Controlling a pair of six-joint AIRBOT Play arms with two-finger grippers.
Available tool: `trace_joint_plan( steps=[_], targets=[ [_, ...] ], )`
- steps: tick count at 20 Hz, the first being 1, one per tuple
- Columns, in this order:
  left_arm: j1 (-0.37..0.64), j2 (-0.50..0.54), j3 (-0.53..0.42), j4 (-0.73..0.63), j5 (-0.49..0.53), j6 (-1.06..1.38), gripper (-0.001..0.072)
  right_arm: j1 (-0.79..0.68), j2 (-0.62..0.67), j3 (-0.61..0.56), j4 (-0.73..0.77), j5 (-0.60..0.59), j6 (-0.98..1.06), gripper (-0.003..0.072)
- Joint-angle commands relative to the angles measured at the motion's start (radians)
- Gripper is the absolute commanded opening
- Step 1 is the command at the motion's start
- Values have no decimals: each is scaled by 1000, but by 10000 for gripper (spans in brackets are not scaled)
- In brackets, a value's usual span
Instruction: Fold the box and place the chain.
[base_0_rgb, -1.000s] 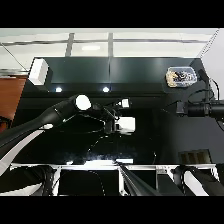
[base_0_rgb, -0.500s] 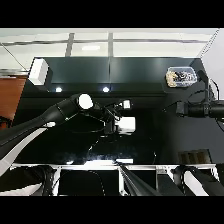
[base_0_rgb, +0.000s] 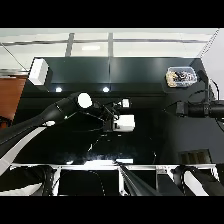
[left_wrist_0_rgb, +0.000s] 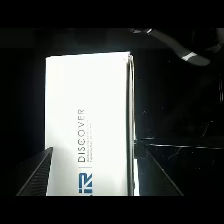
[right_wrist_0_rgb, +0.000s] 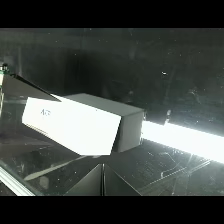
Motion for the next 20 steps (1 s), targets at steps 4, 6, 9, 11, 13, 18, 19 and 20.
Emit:
trace_joint_plan(
  steps=[4,6,9,11,13,18,19,20],
  targets=[
    [2,6,36,1,-5,-12,702,0,1,0,0,2,3,9],
    [2,6,47,1,-4,-23,702,0,1,0,0,2,3,9],
    [2,0,47,6,-21,-85,702,0,1,1,0,3,3,9],
    [4,-16,47,11,-56,-90,701,0,1,1,0,3,3,9],
    [4,-38,47,34,-58,-119,701,0,1,0,0,3,3,9],
    [4,-49,47,36,-91,-151,701,0,1,0,0,10,3,9],
    [4,-49,47,36,-98,-151,702,0,1,1,0,10,3,9],
    [4,-49,47,36,-101,-151,701,0,1,0,0,10,3,10]
  ],
)
